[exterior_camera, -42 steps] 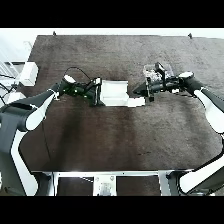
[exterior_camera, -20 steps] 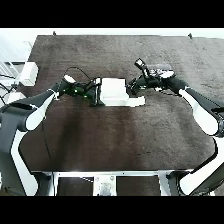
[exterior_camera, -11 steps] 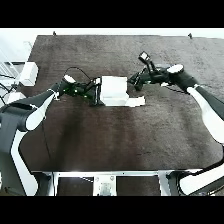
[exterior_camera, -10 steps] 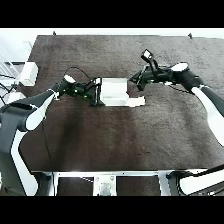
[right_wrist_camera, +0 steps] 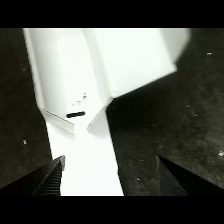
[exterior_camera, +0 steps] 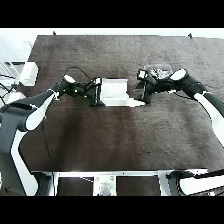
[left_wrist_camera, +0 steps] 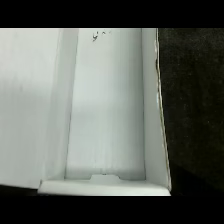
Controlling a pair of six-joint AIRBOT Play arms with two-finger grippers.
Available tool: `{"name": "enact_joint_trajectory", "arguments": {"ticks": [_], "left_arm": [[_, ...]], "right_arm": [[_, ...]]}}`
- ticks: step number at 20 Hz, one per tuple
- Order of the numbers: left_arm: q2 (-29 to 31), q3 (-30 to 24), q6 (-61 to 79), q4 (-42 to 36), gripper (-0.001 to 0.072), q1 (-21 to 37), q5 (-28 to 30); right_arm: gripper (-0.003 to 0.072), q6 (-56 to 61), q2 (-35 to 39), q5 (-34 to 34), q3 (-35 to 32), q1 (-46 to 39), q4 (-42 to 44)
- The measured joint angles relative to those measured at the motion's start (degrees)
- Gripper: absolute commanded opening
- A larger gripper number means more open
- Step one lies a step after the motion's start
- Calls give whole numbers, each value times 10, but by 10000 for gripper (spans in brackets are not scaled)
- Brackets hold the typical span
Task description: Fold the box and place the chain.
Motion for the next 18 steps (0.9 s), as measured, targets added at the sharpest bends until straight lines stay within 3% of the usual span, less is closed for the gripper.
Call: {"name": "enact_joint_trajectory", "arguments": {"ticks": [2,7,9,10,14,16,18], "left_arm": [[0,0,0,0,299,0,0],[0,0,0,0,299,0,0],[0,0,0,0,299,0,0],[0,0,0,0,299,0,0],[0,0,0,0,298,0,0],[0,0,0,0,299,0,0],[0,0,0,0,299,0,0]], "right_arm": [[593,-12,-11,-3,-2,9,-4],[573,-32,-34,-17,-4,22,9],[386,-39,-42,-22,-5,25,16],[346,-42,-45,-24,-5,27,22],[340,-49,-50,-28,-5,36,34],[220,-50,-52,-30,-5,41,38],[216,-56,-54,-30,-5,46,45]]}}
